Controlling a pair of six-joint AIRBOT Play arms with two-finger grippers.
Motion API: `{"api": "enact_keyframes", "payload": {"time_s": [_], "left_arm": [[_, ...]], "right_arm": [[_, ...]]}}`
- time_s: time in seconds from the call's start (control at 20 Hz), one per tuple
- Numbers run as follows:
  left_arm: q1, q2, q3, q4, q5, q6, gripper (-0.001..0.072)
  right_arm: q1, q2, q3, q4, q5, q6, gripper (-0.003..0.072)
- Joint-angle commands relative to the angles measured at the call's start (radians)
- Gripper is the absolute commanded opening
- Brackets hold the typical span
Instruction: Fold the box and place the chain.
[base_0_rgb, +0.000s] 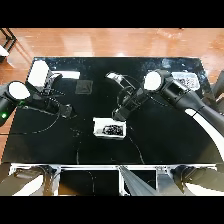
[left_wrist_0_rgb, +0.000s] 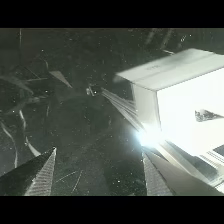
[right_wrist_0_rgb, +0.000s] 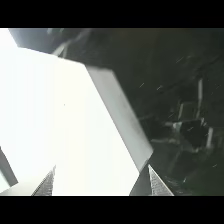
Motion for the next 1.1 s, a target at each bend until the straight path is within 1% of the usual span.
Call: {"api": "enact_keyframes", "payload": {"time_s": [0.0, 0.2, 0.45, 0.6, 1.05], "left_arm": [[0.001, -0.001, 0.0, -0.002, 0.0, 0.005, 0.0637], [0.001, -0.001, 0.0, -0.001, 0.0, 0.005, 0.0637], [0.001, -0.001, 0.0, -0.001, 0.003, 0.005, 0.0637], [0.002, -0.001, 0.0, 0.0, 0.006, 0.005, 0.0637], [0.005, -0.001, 0.0, 0.003, 0.006, 0.005, 0.0636]], "right_arm": [[0.002, 0.0, 0.0, 0.01, 0.069, -0.039, 0.0706], [0.008, -0.011, 0.0, 0.009, 0.061, -0.048, 0.0706], [0.053, -0.012, 0.0, 0.014, 0.089, -0.069, 0.0707], [0.09, -0.012, 0.0, -0.027, 0.079, -0.071, 0.0708], [0.095, -0.015, 0.0, -0.061, 0.076, -0.072, 0.0707]]}}
